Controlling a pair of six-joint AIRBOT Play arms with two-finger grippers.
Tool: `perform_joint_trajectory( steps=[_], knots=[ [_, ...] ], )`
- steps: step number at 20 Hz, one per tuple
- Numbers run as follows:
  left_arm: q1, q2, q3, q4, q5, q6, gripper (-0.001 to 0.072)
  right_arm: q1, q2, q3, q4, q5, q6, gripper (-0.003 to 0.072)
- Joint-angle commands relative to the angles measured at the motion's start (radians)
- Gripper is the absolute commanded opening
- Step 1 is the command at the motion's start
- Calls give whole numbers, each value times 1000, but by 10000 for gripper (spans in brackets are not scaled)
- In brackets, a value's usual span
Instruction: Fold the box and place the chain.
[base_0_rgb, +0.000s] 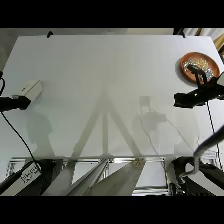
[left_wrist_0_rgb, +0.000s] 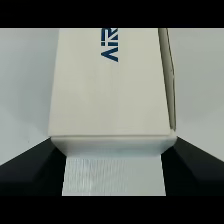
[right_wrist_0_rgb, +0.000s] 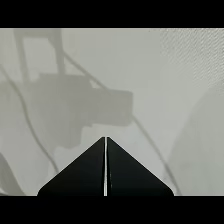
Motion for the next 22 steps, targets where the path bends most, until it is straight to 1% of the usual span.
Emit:
perform_joint_trajectory(
  steps=[1,4,6,7,8,9,10,12,13,15,19,22],
  knots=[
    [1,-5,-10,88,-76,0,6,-1,0,1,0,-21,0,10],
    [1,-21,-10,123,-158,0,9,-1,0,1,0,-19,0,10],
    [1,-26,-10,140,-188,0,23,-1,0,1,0,-19,0,10],
    [0,-25,-10,143,-188,0,143,-1,0,1,1,-19,0,10],
    [0,-25,-10,143,-188,0,359,-1,0,1,0,-17,0,10],
    [0,-25,-10,143,-189,-5,496,-1,0,1,0,-15,0,10],
    [0,-25,-10,143,-190,-8,512,-1,0,1,0,-15,0,10],
    [0,-25,-10,143,-193,-8,514,-1,0,1,0,-15,0,10],
    [0,-22,-10,140,-191,-8,526,-1,0,1,0,-13,0,10],
    [0,-4,-10,116,-169,-8,700,-1,0,1,0,-7,0,10],
    [-1,57,-9,94,-133,-8,699,-1,0,1,1,-4,0,10],
    [-2,98,-9,28,-110,-8,698,-1,0,1,1,-9,0,10]
  ],
)
